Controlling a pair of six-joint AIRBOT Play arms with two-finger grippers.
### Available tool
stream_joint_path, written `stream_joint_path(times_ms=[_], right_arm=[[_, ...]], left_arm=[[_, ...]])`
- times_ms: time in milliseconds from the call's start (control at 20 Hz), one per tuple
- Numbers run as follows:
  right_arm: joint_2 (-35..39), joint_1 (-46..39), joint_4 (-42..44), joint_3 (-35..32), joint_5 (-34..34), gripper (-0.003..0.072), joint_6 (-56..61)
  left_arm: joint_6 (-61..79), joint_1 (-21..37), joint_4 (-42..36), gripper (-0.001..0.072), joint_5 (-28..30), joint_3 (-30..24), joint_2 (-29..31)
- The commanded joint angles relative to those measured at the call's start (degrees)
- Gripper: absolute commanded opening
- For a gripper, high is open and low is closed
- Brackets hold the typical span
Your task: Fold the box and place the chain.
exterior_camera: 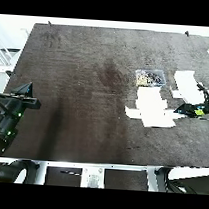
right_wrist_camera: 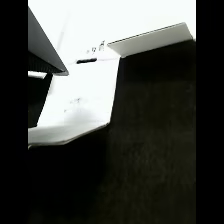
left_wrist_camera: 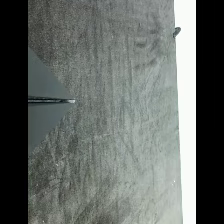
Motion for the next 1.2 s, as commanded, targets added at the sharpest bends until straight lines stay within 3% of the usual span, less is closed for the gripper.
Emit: stream_joint_path(times_ms=[0, 50, 150, 250, 400, 600, 700, 1000, 1150], right_arm=[[-2.5, 0.8, 2.9, 0.0, 1.5, 0.0507, -1.3], [-3.1, 0.8, 2.9, -0.1, 1.9, 0.0444, -1.4], [-3.7, 0.8, 3.5, -0.1, 2.1, 0.0402, -1.6], [-3.7, 0.7, 4.7, -0.1, 3.4, 0.0289, -3.7], [-3.7, 0.7, 5.4, -0.4, 6.3, 0.0032, -6.1], [-2.9, 1.2, 11.8, -1.2, 11.8, 0.0009, -6.4], [-0.3, 2.3, 14.8, -4.7, 11.6, 0.0008, -6.4], [8.5, 12.2, 31.2, -18.8, 2.4, 0.0008, -7.5], [11.0, 21.1, 38.1, -19.8, -3.5, 0.0008, -7.3]], left_arm=[[0.0, 0.0, 0.0, 0.0019, 0.0, 0.0, 0.0], [0.0, 0.0, 0.0, 0.0019, -0.1, 0.0, 0.0], [0.0, 0.0, 0.0, 0.0019, 0.0, 0.0, 0.0], [0.0, 0.0, 0.0, 0.0019, 0.0, 0.0, 0.0], [0.0, 0.0, 0.0, 0.0019, 0.0, 0.0, 0.0], [0.0, 0.0, 0.0, 0.0019, 0.0, 0.0, 0.0], [0.0, 0.0, 0.0, 0.0019, 0.0, 0.0, 0.0], [0.0, 0.0, 0.0, 0.0019, 0.0, 0.0, 0.0], [0.0, 0.0, 0.0, 0.0019, 0.0, 0.0, 0.0]])
